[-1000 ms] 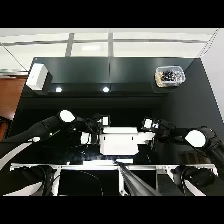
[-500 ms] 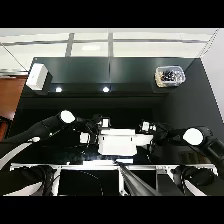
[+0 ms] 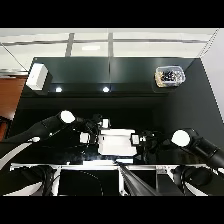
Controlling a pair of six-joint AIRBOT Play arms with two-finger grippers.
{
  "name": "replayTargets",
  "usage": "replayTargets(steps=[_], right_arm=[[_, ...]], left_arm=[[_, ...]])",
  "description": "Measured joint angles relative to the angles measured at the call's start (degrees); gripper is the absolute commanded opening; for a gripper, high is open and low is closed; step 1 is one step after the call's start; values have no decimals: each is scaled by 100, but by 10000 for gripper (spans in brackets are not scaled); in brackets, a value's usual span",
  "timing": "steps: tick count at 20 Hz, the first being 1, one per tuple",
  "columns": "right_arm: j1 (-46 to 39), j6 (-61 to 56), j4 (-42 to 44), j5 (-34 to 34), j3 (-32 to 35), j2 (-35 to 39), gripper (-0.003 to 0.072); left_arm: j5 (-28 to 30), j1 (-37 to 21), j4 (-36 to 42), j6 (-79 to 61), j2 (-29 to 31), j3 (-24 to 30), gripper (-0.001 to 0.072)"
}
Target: Fold the box and place the chain.
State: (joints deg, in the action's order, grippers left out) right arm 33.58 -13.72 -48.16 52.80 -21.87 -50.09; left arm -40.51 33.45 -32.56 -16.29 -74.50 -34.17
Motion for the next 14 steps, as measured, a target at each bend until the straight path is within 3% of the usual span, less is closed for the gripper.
replayTargets(steps=[4,14], right_arm=[[195,136,37,-302,0,-74,604],[345,343,140,-304,0,-354,603]], left_arm=[[7,0,2,15,-20,0,23],[9,0,4,17,-31,0,23]])
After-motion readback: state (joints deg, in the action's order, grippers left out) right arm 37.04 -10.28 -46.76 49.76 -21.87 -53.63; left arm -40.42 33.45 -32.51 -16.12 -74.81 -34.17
